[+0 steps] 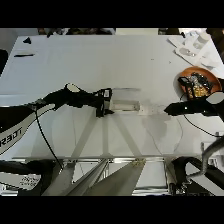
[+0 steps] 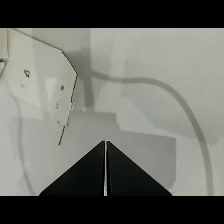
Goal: Fold the box and place the chain.
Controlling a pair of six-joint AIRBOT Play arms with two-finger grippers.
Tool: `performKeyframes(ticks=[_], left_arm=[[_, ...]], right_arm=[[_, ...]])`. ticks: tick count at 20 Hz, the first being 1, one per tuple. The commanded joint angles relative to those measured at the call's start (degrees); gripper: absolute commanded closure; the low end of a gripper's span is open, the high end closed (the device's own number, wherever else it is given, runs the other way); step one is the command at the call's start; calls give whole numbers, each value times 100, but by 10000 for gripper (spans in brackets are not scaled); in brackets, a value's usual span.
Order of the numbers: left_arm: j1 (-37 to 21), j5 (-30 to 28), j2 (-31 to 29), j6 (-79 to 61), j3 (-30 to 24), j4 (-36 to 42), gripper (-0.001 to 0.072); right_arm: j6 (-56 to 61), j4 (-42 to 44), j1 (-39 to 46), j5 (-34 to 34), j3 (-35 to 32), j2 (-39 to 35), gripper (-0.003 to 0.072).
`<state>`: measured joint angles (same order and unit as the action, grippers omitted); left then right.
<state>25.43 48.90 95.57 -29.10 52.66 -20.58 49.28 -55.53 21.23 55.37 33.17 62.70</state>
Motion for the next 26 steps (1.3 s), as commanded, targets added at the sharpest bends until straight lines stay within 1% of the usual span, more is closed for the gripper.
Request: performKeyframes(ticks=[1,6,12,19,21,24,26], left_arm=[[2,-2,2,0,-2,2,362],[2,-2,2,0,-2,2,362],[2,-2,2,0,-2,2,362],[2,-2,2,0,-2,2,362],[2,-2,2,2,-2,2,362],[2,-2,2,0,-2,2,362],[2,-2,2,0,-2,2,362]], right_arm=[[-160,793,20,-374,-127,219,683],[-164,807,13,-286,-127,734,683],[-745,1569,15,-151,-127,909,683],[-933,1703,-4,-15,-127,1167,683],[-933,1698,-166,-85,-127,1231,683],[-933,1703,-686,-229,-127,1239,683],[-938,1849,-977,-249,-127,1237,683]])
